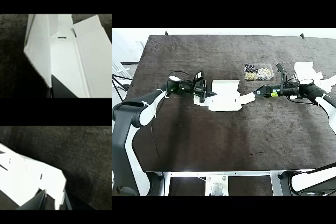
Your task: Fold the box and place the chain.
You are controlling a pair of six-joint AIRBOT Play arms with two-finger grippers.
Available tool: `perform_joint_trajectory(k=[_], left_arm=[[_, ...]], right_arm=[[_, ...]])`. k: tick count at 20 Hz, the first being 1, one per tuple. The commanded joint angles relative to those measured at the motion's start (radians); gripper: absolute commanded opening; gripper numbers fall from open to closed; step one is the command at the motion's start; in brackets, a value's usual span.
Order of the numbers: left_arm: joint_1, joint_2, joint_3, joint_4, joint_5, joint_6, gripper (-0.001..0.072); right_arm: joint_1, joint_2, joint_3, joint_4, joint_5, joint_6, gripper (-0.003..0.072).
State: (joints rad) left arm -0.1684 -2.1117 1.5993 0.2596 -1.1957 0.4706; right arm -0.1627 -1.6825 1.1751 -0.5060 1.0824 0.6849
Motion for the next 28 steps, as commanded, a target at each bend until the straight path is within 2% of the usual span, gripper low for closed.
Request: perform_joint_trajectory(k=[1, 6, 9, 12, 15, 16, 18, 19, 23, 28], left_arm=[[-0.001, -0.002, -0.014, -0.005, 0.01, 0.043, 0.0016], [-0.001, -0.022, -0.014, -0.012, 0.011, 0.063, 0.0018], [-0.001, -0.022, -0.011, -0.014, 0.01, 0.062, 0.002], [0.004, -0.022, -0.011, -0.015, 0.01, 0.061, 0.0021], [0.004, -0.022, -0.011, -0.015, 0.011, 0.061, 0.0022], [0.004, -0.022, -0.011, -0.014, 0.011, 0.061, 0.0022], [0.004, -0.022, -0.011, -0.014, 0.01, 0.061, 0.0022], [0.004, -0.022, -0.011, -0.015, 0.009, 0.059, 0.0022], [0.004, -0.022, -0.011, -0.015, 0.01, 0.06, 0.0021], [0.004, -0.022, -0.011, -0.017, 0.01, 0.06, 0.0022]], right_arm=[[-0.001, 0.001, 0.0, 0.002, -0.001, -0.014, 0.0286], [-0.001, 0.002, -0.002, 0.026, 0.002, -0.056, 0.0286], [-0.001, 0.015, -0.014, 0.088, 0.064, -0.162, 0.0285], [-0.001, 0.091, -0.099, 0.167, 0.078, -0.275, 0.0257], [0.027, 0.181, -0.223, 0.253, 0.071, -0.49, 0.0257], [0.053, 0.189, -0.25, 0.252, 0.067, -0.588, 0.0288], [0.112, 0.186, -0.274, 0.238, 0.047, -0.752, 0.0495], [0.14, 0.184, -0.277, 0.228, 0.025, -0.832, 0.0556], [0.227, 0.183, -0.276, 0.125, -0.044, -1.122, 0.0557], [0.311, 0.183, -0.276, -0.026, -0.206, -1.188, 0.056]])
